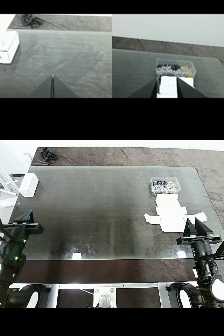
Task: Fold the box and place the chain.
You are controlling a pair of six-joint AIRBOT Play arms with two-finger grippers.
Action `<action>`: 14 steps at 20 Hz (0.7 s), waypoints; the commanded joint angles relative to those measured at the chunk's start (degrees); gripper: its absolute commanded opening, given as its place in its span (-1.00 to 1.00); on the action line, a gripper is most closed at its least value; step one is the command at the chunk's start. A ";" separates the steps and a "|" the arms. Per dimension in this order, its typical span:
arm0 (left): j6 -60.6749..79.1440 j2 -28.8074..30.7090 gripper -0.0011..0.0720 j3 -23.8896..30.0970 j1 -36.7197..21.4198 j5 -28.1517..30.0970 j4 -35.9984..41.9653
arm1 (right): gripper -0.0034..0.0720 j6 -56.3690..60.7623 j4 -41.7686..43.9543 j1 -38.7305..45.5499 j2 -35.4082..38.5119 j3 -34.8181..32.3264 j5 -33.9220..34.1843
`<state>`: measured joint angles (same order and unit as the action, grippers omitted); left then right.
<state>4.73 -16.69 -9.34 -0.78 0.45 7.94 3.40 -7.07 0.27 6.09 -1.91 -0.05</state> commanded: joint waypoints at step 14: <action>0.02 0.04 -0.91 0.02 -0.07 -0.20 0.00 | -0.02 5.62 0.63 5.49 -15.93 4.46 1.90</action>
<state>4.73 -16.69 -9.34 -0.78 0.36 7.94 7.03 -6.55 2.94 -2.42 0.43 1.26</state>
